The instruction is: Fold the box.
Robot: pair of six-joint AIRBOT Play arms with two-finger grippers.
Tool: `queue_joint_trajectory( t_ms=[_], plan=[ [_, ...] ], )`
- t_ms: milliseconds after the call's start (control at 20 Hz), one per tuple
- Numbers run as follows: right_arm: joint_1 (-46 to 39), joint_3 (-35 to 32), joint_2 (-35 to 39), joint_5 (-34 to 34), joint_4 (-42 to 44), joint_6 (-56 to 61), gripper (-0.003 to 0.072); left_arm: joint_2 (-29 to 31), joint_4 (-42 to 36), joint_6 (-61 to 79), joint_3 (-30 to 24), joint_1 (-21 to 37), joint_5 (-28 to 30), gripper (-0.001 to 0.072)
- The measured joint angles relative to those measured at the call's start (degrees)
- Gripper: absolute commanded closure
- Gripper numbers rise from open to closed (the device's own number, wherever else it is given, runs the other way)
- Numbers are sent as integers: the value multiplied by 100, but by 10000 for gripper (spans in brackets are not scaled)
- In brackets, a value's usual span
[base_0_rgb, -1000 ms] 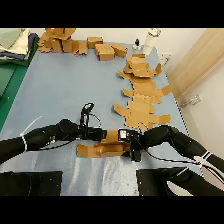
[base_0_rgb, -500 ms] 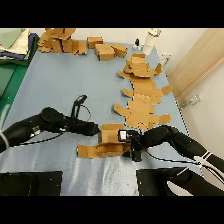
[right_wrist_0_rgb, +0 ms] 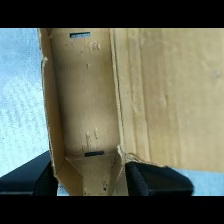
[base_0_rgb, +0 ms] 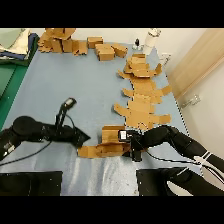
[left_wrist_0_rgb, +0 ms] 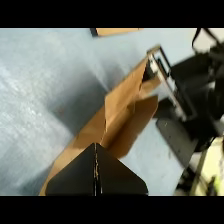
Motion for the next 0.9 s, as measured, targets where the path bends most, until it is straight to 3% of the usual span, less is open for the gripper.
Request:
queue_joint_trajectory(
  t_ms=[50, 100, 150, 450, 900],
  plan=[
    [0, 0, 0, 0, -2, 0, 180, 146, 46, 476, -157, -96, -131, 468],
    [0, 0, 0, 0, -2, 0, 180, 245, 76, 881, -269, -216, -162, 44],
    [0, 0, 0, 0, -2, 0, 180, 313, 105, 1239, -356, -369, -136, 7],
    [0, 0, 0, 0, -4, 0, 180, 184, 501, 2516, -546, -1187, 800, 6],
    [0, 0, 0, 0, -2, 0, 180, -575, 678, 3204, -404, -1609, 1523, 8]
  ],
)
